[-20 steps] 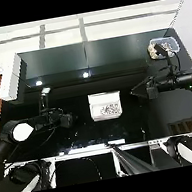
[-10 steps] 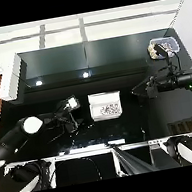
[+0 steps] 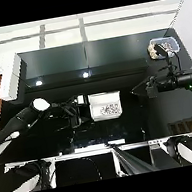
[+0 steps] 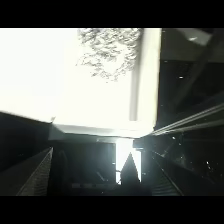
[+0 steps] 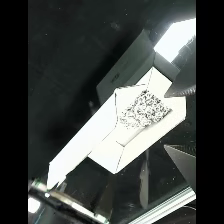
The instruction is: Fold the box and place the chain.
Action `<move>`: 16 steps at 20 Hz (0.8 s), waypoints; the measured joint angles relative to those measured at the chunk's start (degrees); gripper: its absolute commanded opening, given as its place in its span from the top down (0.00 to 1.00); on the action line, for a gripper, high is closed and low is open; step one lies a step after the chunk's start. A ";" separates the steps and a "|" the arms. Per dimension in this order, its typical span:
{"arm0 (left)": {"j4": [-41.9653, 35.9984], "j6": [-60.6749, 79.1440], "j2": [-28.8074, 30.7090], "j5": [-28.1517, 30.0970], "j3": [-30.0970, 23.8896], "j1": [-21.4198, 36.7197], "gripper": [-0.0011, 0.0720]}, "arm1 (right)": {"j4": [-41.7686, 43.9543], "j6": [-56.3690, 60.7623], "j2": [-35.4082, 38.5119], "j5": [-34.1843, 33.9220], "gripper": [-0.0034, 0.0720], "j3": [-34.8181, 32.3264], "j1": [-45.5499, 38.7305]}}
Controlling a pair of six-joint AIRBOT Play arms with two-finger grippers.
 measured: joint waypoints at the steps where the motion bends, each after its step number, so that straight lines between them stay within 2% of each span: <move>1: -0.39 1.29 -0.83 -0.55 0.22 0.17 0.02 | 0.00 0.09 0.00 0.00 0.48 0.00 0.00; 16: -5.42 6.03 -3.28 -1.33 1.01 0.50 0.02 | -0.02 0.15 0.00 -1.99 0.48 0.00 0.00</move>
